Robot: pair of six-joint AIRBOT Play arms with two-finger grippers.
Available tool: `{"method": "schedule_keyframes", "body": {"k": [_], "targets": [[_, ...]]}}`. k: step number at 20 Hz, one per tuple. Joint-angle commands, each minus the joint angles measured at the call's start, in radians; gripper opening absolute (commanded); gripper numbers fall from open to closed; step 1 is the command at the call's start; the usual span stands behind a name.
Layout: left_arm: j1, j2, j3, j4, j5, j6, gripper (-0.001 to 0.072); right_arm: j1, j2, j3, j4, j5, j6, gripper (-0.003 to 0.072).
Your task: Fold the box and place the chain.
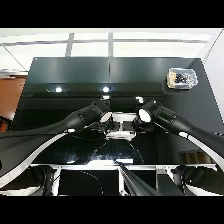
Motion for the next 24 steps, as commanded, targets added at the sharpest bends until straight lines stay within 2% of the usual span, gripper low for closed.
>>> {"method": "schedule_keyframes", "body": {"k": [1, 5, 9, 10, 16, 17, 18, 23, 24], "targets": [[0.000, 0.000, 0.001, 0.000, 0.002, 0.001, 0.0032, 0.000, -0.006, 0.001, -0.005, -0.005, 0.010, 0.0179], [0.000, 0.000, 0.001, 0.000, 0.002, 0.001, 0.0032, 0.000, -0.030, 0.001, 0.003, -0.004, 0.013, 0.0179], [0.000, 0.000, 0.001, 0.000, 0.002, 0.001, 0.0032, 0.000, -0.034, 0.001, 0.003, -0.005, 0.016, 0.0110], [0.000, 0.000, 0.001, 0.000, 0.002, 0.001, 0.0032, 0.000, -0.035, 0.001, 0.003, -0.006, 0.016, 0.0050], [0.000, 0.000, 0.001, 0.000, 0.002, 0.001, 0.0032, 0.000, -0.034, 0.023, 0.003, -0.008, 0.021, 0.0054], [0.000, 0.000, 0.001, 0.000, 0.002, 0.001, 0.0032, 0.000, -0.034, 0.024, 0.003, -0.008, 0.022, 0.0150], [0.000, 0.000, 0.001, 0.000, 0.002, 0.001, 0.0032, 0.000, -0.034, 0.024, 0.002, -0.006, 0.030, 0.0295], [0.000, 0.000, 0.001, 0.000, 0.002, 0.001, 0.0032, 0.000, -0.034, 0.024, 0.002, -0.004, 0.031, 0.0306], [0.000, 0.000, 0.001, 0.000, 0.002, 0.001, 0.0032, 0.000, -0.034, 0.024, 0.002, -0.004, 0.032, 0.0287]]}}
